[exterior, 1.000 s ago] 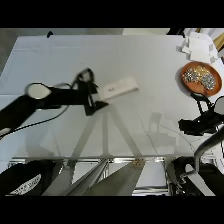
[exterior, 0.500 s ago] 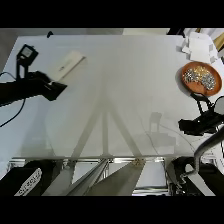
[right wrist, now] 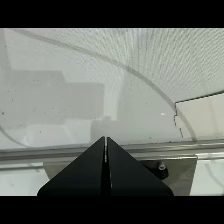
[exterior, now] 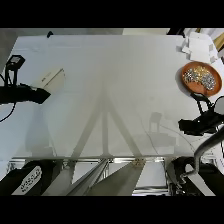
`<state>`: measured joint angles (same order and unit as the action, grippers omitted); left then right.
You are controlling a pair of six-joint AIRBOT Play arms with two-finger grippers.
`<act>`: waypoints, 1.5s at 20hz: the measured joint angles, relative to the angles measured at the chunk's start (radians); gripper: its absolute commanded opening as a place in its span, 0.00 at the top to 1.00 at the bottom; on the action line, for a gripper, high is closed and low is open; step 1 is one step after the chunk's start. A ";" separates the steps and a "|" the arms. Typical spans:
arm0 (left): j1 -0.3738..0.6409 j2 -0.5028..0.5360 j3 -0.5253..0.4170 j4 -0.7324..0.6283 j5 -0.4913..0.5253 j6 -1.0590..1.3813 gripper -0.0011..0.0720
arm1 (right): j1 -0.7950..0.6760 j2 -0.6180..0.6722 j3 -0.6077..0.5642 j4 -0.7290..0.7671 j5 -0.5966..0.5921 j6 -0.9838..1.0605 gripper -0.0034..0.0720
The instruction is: Fold the box and place the chain.
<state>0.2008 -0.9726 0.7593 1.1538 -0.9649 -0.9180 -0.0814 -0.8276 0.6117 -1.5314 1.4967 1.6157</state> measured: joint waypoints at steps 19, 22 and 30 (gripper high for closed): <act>0.011 -0.172 0.001 0.127 -0.133 -0.182 0.97 | 0.000 0.000 0.000 0.000 0.001 0.000 0.94; 0.011 -0.172 0.001 0.137 -0.157 -0.186 0.97 | 0.000 0.000 0.000 0.000 0.001 0.000 0.94; 0.011 -0.173 0.001 0.161 -0.171 -0.190 0.65 | 0.000 0.000 0.000 0.000 0.001 0.000 0.94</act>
